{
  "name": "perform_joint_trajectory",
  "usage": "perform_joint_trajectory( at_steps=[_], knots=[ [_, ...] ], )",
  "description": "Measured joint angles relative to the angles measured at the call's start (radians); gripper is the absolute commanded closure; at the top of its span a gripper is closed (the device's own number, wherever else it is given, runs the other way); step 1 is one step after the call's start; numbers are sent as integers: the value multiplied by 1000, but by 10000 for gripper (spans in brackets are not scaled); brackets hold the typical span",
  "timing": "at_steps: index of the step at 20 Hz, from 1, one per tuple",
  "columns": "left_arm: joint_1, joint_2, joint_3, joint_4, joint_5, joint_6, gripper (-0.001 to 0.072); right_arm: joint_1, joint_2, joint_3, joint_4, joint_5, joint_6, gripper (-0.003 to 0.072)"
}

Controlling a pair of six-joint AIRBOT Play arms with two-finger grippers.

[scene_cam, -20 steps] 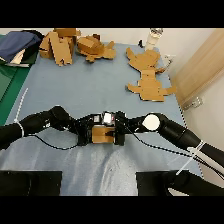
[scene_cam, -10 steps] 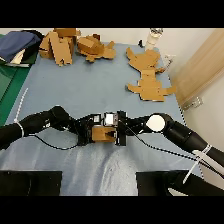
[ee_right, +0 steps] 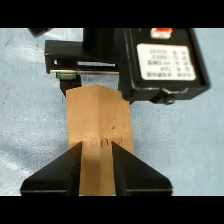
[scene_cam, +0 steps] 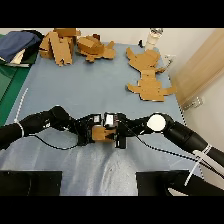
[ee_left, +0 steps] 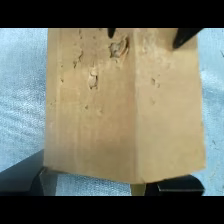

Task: Fold the box.

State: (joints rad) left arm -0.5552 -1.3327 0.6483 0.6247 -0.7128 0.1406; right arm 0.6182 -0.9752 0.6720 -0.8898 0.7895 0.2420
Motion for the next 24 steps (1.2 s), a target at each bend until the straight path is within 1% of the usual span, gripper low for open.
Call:
perform_joint_trajectory(
  at_steps=[1,2,10,19,24],
  knots=[
    [0,0,0,0,1,0,297,0,-10,0,0,0,0,288],
    [0,0,0,0,1,0,296,0,-19,0,2,1,0,244],
    [0,0,0,0,5,0,297,0,-51,0,-1,-12,-13,245],
    [0,0,0,0,5,0,297,1,-53,0,-81,-61,-15,251],
    [0,0,0,0,5,0,297,25,-54,0,-99,-37,-15,245]
  ],
)
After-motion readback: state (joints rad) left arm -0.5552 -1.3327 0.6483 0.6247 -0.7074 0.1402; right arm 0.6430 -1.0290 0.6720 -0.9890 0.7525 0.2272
